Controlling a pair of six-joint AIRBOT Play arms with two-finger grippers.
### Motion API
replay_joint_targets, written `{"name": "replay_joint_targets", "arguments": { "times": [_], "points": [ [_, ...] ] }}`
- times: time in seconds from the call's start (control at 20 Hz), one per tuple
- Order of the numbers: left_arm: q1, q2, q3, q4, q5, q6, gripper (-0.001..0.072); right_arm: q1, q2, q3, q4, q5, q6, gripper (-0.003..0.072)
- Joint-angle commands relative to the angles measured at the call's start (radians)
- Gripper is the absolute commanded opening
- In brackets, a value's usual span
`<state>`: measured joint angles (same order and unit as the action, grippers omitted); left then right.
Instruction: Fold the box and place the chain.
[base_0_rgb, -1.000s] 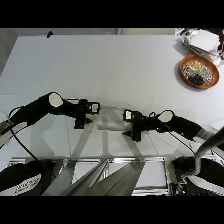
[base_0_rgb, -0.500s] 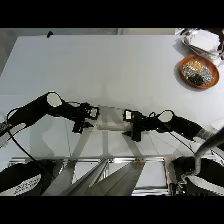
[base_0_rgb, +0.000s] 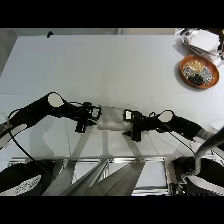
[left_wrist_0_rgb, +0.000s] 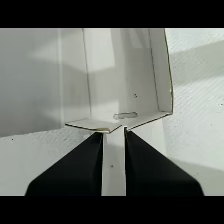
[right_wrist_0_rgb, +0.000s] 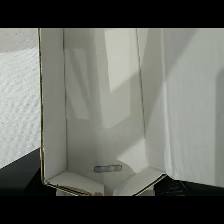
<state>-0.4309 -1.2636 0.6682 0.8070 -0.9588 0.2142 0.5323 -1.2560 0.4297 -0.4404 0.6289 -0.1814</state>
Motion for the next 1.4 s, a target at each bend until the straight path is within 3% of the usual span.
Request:
{"name": "replay_joint_targets", "arguments": {
  "times": [0.0, 0.65, 0.7, 0.8, 1.05, 1.1, 1.2, 1.25, 1.35],
  "points": [
    [-0.001, -0.001, 0.000, -0.024, 0.021, 0.002, 0.0131, 0.000, 0.001, 0.000, 0.000, 0.000, 0.000, 0.0293],
    [-0.051, -0.063, 0.000, -0.166, 0.050, -0.002, 0.0134, 0.000, 0.001, 0.000, 0.000, 0.000, 0.000, 0.0293],
    [-0.052, -0.063, 0.000, -0.171, 0.048, -0.002, 0.0164, 0.000, 0.001, 0.000, 0.000, 0.000, 0.000, 0.0293],
    [-0.052, -0.064, 0.000, -0.171, 0.043, -0.010, 0.0437, 0.000, 0.001, 0.000, 0.000, 0.000, 0.000, 0.0293],
    [-0.051, -0.063, 0.000, -0.170, 0.042, -0.025, 0.0441, 0.000, 0.001, 0.000, 0.000, 0.000, 0.000, 0.0293],
    [-0.051, -0.062, 0.000, -0.169, 0.040, -0.050, 0.0389, 0.000, 0.001, 0.000, 0.000, 0.000, 0.000, 0.0293],
    [-0.051, -0.048, 0.000, -0.129, 0.021, -0.128, 0.0079, 0.000, 0.001, 0.000, 0.000, 0.000, 0.000, 0.0293],
    [-0.049, -0.029, 0.001, -0.096, 0.006, -0.165, 0.0004, 0.000, 0.001, 0.000, 0.000, 0.000, 0.000, 0.0293],
    [-0.023, 0.026, 0.001, -0.051, 0.005, -0.277, 0.0004, 0.000, 0.001, 0.000, 0.000, 0.000, 0.000, 0.0293]
  ]
}}
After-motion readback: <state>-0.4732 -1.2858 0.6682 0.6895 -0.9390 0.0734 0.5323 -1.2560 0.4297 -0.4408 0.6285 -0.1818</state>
